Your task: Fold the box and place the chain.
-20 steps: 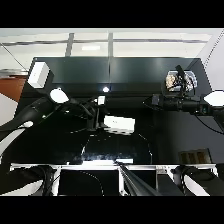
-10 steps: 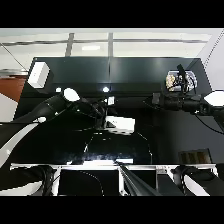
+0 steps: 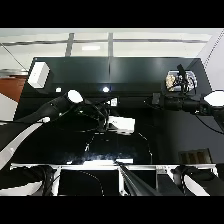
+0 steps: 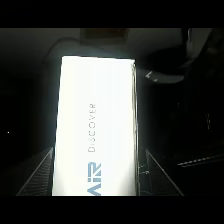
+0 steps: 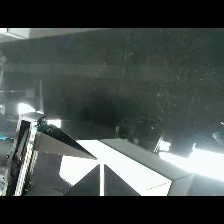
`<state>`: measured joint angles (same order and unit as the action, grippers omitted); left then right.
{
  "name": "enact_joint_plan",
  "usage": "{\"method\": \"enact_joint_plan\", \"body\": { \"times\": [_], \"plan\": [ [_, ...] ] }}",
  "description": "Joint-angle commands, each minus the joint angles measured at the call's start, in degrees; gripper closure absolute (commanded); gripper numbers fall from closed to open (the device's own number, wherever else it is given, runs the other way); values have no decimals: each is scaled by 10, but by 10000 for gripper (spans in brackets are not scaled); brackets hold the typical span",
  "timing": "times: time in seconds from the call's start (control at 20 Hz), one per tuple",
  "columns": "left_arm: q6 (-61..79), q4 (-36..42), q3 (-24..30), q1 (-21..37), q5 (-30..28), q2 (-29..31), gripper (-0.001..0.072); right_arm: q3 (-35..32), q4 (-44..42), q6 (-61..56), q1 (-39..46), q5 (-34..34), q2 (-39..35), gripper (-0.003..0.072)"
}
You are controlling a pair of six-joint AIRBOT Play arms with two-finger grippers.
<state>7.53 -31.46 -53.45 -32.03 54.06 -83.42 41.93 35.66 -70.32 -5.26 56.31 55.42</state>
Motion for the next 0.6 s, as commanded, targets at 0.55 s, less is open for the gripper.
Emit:
{"method": "enact_joint_plan", "body": {
  "times": [0.55],
  "plan": [
    [0, 1, -1, -1, -15, -24, 1, 0, 6, 0, 0, 0, 0, 652]
  ]
}}
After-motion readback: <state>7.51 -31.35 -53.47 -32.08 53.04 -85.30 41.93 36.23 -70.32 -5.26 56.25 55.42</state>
